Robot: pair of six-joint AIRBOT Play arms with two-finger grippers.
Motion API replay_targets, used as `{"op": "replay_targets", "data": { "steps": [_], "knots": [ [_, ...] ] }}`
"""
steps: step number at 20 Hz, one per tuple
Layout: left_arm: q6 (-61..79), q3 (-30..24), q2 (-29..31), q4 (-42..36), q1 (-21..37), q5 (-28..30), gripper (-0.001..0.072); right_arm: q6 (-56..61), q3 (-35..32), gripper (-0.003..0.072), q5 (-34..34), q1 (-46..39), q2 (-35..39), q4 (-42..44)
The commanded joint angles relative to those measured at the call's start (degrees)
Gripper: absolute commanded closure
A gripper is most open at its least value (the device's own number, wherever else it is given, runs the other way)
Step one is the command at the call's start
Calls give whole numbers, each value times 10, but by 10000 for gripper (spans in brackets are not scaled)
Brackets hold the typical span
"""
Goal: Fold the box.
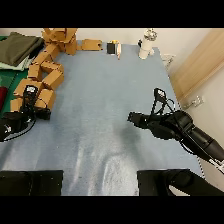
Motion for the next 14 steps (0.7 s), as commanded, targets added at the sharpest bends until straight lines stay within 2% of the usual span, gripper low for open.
{"op": "replay_targets", "data": {
  "steps": [1, 4, 8, 10, 11, 12, 13, 14],
  "knots": [
    [0, 0, 9, 0, 1, 2, 51, 0, 0, 681, 0, 0, 0, 6],
    [0, 0, 52, 0, 1, 0, 51, 0, 0, 681, 0, 0, 0, 7],
    [-2, -2, 148, 0, 1, -14, 51, 0, 0, 681, 1, 0, 0, 10],
    [-2, -2, 198, 0, 0, -73, 53, 0, 0, 681, 3, 0, 0, 10],
    [-2, -1, 223, 0, 0, -129, 62, 0, 0, 681, 9, 0, -1, 10],
    [-2, 1, 242, 0, -1, -198, 183, 0, 0, 681, 22, 0, -2, 11],
    [-2, 5, 256, 1, -6, -271, 515, -3, 2, 681, 35, 0, -6, 14],
    [-17, 14, 261, 0, -16, -323, 700, -21, 8, 681, 41, -1, -15, 26]
  ]
}}
